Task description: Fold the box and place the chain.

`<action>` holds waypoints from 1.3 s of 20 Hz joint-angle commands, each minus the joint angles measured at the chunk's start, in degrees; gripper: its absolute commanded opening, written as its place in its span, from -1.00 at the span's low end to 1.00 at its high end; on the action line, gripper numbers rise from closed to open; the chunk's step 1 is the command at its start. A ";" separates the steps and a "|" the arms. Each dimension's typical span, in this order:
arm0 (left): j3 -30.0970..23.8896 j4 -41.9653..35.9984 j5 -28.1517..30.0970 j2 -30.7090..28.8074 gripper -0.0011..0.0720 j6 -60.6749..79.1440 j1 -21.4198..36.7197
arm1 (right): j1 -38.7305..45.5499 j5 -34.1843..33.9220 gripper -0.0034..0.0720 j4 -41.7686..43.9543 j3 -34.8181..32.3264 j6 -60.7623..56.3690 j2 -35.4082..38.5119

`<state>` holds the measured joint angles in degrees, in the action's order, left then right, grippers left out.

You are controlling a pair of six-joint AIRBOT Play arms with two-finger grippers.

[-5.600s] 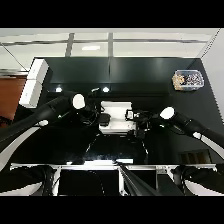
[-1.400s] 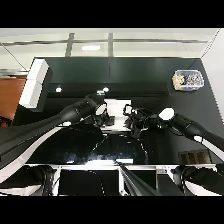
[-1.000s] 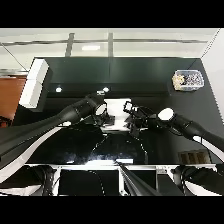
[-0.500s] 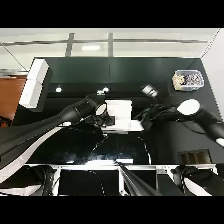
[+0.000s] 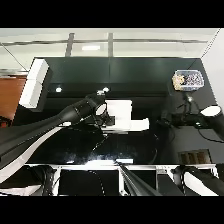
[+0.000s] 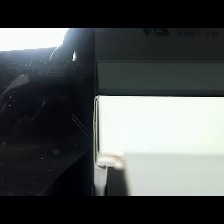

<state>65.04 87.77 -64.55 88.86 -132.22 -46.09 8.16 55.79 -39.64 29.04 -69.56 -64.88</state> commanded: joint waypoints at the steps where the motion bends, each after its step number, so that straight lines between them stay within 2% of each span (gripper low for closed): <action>1: 0.02 0.09 -0.02 -0.02 -0.89 -0.02 0.02 | -5.81 0.39 -0.87 11.91 -1.77 4.61 -6.40; 3: 0.02 0.07 0.00 -0.02 -0.89 -0.02 0.00 | -8.96 0.04 -0.86 15.98 -1.40 7.85 -9.25; 9: 0.02 0.07 -0.02 -0.02 -0.89 -0.02 0.00 | -10.67 7.69 -0.82 15.85 4.52 10.91 -10.99; 10: 0.02 0.07 -0.02 -0.02 -0.89 -0.02 0.00 | -10.67 8.76 -0.40 15.80 6.01 10.91 -10.97; 11: 0.02 0.07 -0.02 -0.02 -0.89 -0.02 0.00 | -10.67 9.64 0.25 15.80 7.34 10.93 -10.97; 12: 0.02 0.07 -0.02 -0.02 -0.89 -0.02 0.00 | -10.67 10.05 0.59 15.82 8.44 10.93 -10.97; 17: 0.02 0.04 -0.02 -0.02 -0.89 -0.02 0.00 | -12.44 10.23 0.55 15.58 9.88 10.80 -10.97; 20: 0.02 0.04 -0.02 -0.02 -0.89 -0.02 0.00 | -17.35 5.66 0.55 15.08 10.49 9.77 -10.97; 23: 0.02 0.04 -0.04 -0.02 -0.89 -0.02 0.00 | -23.21 0.83 0.54 8.46 14.19 1.31 -10.97; 26: 0.02 0.04 -0.04 -0.02 -0.89 -0.02 0.00 | -29.79 -3.26 0.54 -5.09 18.93 -13.73 -10.97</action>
